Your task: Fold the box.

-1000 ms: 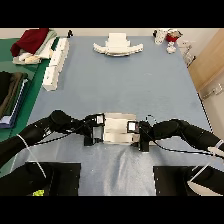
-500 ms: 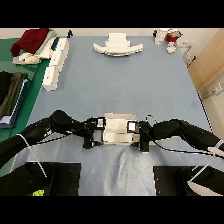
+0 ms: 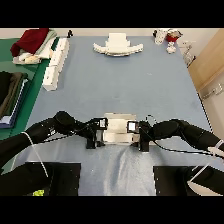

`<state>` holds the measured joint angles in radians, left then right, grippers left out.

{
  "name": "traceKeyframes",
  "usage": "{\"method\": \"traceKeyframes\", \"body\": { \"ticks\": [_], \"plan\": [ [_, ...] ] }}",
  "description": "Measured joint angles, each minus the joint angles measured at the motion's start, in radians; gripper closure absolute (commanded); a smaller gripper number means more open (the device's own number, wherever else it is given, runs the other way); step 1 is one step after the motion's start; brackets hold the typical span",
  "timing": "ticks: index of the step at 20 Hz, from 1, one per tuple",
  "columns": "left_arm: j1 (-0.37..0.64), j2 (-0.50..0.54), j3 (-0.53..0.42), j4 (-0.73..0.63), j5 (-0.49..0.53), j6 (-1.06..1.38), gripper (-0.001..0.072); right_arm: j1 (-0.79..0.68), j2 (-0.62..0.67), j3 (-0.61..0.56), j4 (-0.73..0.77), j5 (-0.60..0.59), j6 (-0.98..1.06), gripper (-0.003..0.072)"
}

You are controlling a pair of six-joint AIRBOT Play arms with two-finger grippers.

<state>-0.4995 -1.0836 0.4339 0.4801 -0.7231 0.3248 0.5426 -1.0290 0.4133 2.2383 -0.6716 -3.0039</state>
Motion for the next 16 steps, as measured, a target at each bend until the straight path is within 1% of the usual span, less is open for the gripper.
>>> {"method": "traceKeyframes", "body": {
  "ticks": [6, 14, 15, 16],
  "plan": [
    [-0.006, -0.037, -0.004, -0.007, 0.026, 0.002, 0.0009, 0.0, 0.0, 0.0, 0.0, 0.0, 0.0, 0.0181],
    [-0.011, -0.049, -0.003, -0.034, 0.034, 0.039, 0.001, 0.0, 0.0, 0.0, 0.0, 0.0, 0.0, 0.0181],
    [-0.011, -0.05, -0.003, -0.037, 0.034, 0.043, 0.0027, 0.0, 0.0, 0.0, 0.0, 0.0, 0.0, 0.0181],
    [-0.011, -0.05, -0.003, -0.041, 0.034, 0.047, 0.0216, 0.0, 0.0, 0.0, 0.0, 0.0, 0.0, 0.0181]
  ]
}}
